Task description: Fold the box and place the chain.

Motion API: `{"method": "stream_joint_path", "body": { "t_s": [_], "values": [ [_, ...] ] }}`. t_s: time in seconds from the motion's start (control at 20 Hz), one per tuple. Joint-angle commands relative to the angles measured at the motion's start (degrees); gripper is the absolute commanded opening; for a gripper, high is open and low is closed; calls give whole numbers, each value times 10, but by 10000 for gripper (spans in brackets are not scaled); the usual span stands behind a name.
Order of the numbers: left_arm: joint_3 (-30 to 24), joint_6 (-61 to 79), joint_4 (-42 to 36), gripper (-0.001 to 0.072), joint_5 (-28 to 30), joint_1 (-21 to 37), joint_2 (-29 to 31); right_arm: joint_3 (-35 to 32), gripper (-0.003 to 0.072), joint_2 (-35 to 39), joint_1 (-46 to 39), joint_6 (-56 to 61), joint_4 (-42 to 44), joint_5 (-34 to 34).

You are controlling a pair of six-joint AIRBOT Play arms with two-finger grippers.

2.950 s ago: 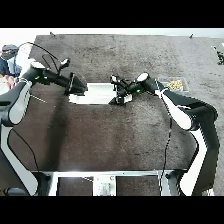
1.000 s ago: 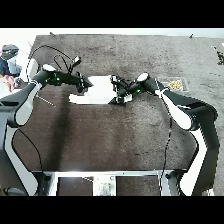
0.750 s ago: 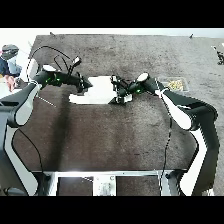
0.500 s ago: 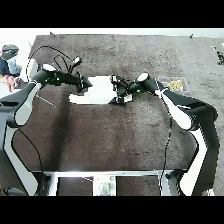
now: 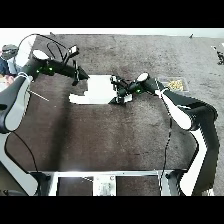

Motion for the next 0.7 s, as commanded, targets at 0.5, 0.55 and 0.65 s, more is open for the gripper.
{"method": "stream_joint_path", "body": {
  "t_s": [0.5,0.55,0.65],
  "values": [
    [-220,-44,57,109,85,20,127,0,473,0,0,0,0,1],
    [-220,-46,63,375,91,19,122,0,473,0,0,0,0,1],
    [-220,-38,69,383,111,19,110,0,473,0,0,0,0,1]
  ]
}}
